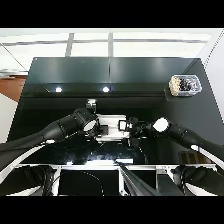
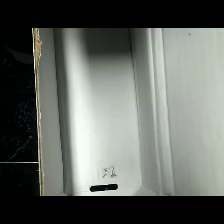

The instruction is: Fold the box and place the chain.

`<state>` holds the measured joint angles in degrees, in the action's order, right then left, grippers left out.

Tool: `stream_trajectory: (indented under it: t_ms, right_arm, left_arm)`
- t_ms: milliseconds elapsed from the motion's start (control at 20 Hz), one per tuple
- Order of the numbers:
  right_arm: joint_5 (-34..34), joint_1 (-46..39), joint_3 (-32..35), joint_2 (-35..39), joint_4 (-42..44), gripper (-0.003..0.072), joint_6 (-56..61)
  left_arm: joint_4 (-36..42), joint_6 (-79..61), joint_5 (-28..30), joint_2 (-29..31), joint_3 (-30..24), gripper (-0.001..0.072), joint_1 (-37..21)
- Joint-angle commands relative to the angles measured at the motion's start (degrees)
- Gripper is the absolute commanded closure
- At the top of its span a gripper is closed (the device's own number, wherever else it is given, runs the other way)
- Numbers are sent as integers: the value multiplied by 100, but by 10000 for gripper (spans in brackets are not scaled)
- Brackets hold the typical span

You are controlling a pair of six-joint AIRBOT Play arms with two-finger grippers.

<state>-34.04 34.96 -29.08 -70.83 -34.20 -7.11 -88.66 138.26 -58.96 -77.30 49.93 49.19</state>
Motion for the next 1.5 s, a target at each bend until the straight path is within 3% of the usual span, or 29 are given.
stream_trajectory:
  t_ms: [0, 50, 150, 200, 450, 500, 550, 800, 1350, 1400, 1450]
  right_arm:
    - [-2, 4, 0, 2, 2, 213, 2]
    - [-2, 4, 0, 2, 2, 214, 2]
    - [-2, 4, 0, 2, 2, 213, 2]
    - [-2, 4, 0, 2, 2, 213, 2]
    - [-2, 4, -2, 2, 2, 209, 2]
    - [-4, 4, 0, 2, 2, 124, 13]
    - [-4, -4, 0, 4, -50, -11, 13]
    - [-136, -57, 0, 317, -833, -8, 658]
    - [-389, -68, -2, 702, -997, 0, 361]
    - [-389, -68, -2, 702, -979, 121, 365]
    - [-415, -68, -2, 702, -977, 148, 367]
  left_arm:
    - [-26, 0, 2, -2, 2, 426, -7]
    - [-26, 0, 28, -4, 2, 452, -7]
    - [-22, -2, 118, -4, 2, 638, -4]
    - [-22, -2, 197, -4, 2, 682, -7]
    - [-22, -2, 153, -4, 2, 682, -7]
    - [-20, -2, 133, -2, 2, 682, -7]
    - [-22, -2, 109, -2, 2, 682, -7]
    - [-50, -256, -26, 105, 0, 682, -7]
    - [-238, -260, -50, 122, -107, 682, -31]
    - [-238, -260, -44, 107, -107, 683, -28]
    - [-243, -262, -37, 105, -107, 682, -31]
